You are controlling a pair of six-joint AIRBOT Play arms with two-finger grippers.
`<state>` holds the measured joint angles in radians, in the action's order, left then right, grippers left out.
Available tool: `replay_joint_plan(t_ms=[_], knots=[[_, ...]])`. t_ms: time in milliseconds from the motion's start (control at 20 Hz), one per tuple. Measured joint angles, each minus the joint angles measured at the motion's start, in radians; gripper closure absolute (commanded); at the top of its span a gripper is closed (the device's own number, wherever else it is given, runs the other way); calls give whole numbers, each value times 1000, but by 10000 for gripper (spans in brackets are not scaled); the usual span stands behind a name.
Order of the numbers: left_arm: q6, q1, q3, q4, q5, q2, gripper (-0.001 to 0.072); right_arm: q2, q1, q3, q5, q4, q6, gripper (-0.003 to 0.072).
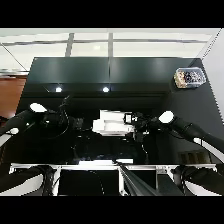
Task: Fold the box and place the chain.
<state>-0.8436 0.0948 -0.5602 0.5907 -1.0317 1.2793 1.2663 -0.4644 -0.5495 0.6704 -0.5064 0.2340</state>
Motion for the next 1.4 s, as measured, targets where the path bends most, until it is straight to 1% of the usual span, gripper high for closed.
replay_joint_plan(t_ms=[50,100,150,200,250,300,350,400,450,500,550,600,850,1000,1150,1300,1400], knots=[[2,0,-11,-8,8,0,79,0,-1,0,14,0,4,198],[10,1,-20,-11,-17,0,109,0,-2,0,21,-1,5,198],[21,2,-26,-15,-43,0,109,0,-1,0,12,-2,5,198],[30,2,-31,-27,-57,0,156,0,-1,0,5,-2,4,198],[37,1,-34,-29,-62,0,243,1,-1,0,5,-2,4,198],[44,-1,-37,-30,-74,0,245,0,-1,0,8,-2,4,198],[48,-5,-39,-32,-77,0,323,1,-1,0,8,-2,4,198],[52,-10,-40,-31,-78,0,362,1,-1,0,6,-3,3,198],[55,-16,-41,-31,-79,0,371,1,-1,0,6,-2,3,198],[56,-23,-43,-26,-78,0,482,1,-1,0,6,-2,2,198],[58,-32,-47,-15,-80,0,619,1,-1,0,6,-3,2,198],[59,-43,-51,-1,-85,0,682,1,-1,0,6,-2,2,198],[53,-131,-70,77,-105,0,684,1,-1,0,6,-3,2,198],[-7,-150,-61,115,-68,4,683,1,-1,0,6,-3,2,198],[-59,-115,-47,133,-51,28,684,1,-1,0,6,-3,2,198],[-93,-40,-38,137,-24,62,683,1,-1,0,6,-3,2,198],[-106,11,-36,115,-8,82,682,1,-1,0,6,-3,2,198]])
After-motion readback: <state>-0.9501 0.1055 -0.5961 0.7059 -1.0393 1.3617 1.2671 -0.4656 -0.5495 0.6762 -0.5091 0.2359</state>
